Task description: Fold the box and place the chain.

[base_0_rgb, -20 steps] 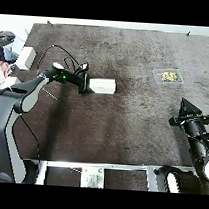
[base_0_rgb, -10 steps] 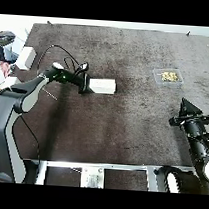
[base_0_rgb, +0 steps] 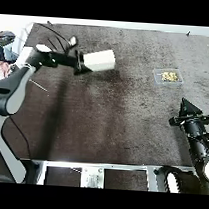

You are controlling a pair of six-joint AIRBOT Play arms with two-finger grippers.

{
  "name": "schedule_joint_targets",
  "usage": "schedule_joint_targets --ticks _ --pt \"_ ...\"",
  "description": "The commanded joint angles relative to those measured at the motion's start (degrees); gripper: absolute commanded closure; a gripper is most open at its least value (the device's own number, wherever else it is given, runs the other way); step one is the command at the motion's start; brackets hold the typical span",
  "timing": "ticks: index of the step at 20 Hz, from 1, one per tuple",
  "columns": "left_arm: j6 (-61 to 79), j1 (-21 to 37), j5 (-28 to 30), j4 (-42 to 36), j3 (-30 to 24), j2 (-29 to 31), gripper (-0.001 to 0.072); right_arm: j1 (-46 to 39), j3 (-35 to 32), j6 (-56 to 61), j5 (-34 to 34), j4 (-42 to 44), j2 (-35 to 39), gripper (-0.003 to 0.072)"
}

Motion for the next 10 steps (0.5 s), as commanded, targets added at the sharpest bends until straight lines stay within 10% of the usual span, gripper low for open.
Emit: schedule_joint_targets --ticks 1,10 --pt "-13.66 5.55 15.26 -0.35 1.44 3.82 0.0699 0.04 -0.02 0.0 0.02 0.02 -0.02 0.0679" --pt "-57.29 14.51 39.43 33.14 -7.98 4.04 0.0704 0.04 -0.02 0.0 0.02 0.02 -0.02 0.0678"
